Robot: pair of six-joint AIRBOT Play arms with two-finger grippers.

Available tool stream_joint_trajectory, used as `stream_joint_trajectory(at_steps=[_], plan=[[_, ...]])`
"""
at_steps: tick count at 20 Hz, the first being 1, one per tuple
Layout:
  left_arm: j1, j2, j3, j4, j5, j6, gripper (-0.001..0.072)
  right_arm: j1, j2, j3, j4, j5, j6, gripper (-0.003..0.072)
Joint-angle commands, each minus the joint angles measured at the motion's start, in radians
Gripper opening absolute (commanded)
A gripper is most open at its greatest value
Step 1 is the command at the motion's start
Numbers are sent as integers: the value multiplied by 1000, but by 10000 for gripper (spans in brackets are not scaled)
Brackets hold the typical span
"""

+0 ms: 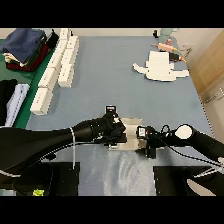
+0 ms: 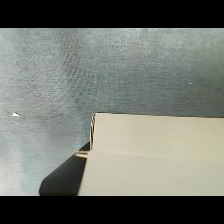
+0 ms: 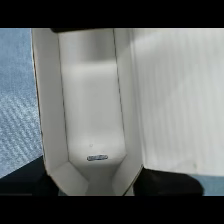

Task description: Fold the box.

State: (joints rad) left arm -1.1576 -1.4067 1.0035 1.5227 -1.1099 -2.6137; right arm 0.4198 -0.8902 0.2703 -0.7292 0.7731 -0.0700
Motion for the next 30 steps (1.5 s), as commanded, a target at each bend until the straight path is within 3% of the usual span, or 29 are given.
stream_joint_trajectory(at_steps=[1,3,4,5,6,12,13,14,15,16,17,19,20,21,22,25,30], plan=[[-2,-2,1,1,-13,-19,16,0,0,0,0,0,0,597],[-2,-2,1,0,-36,-19,19,0,0,1,0,0,0,598],[-2,-1,1,-1,-46,-15,178,0,0,1,0,0,0,597],[-2,0,3,0,-56,-16,564,0,0,1,0,0,0,598],[-2,0,7,1,-70,-21,694,0,0,0,0,0,0,598],[-1,-1,11,15,-54,-21,693,0,0,1,0,0,0,597],[-1,-1,11,20,-41,-21,635,0,0,1,0,0,0,597],[-1,-1,11,22,-31,-20,422,0,0,1,0,0,0,598],[-1,-1,11,23,-17,-19,140,0,0,1,0,0,0,597],[-1,-1,11,26,-4,-15,15,0,0,1,0,0,0,598],[-1,-1,11,26,3,-16,15,0,0,1,0,0,0,597],[-2,-1,11,26,0,-15,17,0,0,1,0,0,0,598],[-2,-1,11,26,-2,-14,62,0,0,1,0,0,0,597],[-2,0,11,24,-1,-12,412,0,0,0,0,0,0,597],[-2,0,11,24,-6,-24,693,0,0,1,0,0,0,597],[-1,0,23,-5,-68,11,695,0,0,1,0,0,0,598],[31,96,159,21,-444,155,695,0,0,1,0,0,0,598]])
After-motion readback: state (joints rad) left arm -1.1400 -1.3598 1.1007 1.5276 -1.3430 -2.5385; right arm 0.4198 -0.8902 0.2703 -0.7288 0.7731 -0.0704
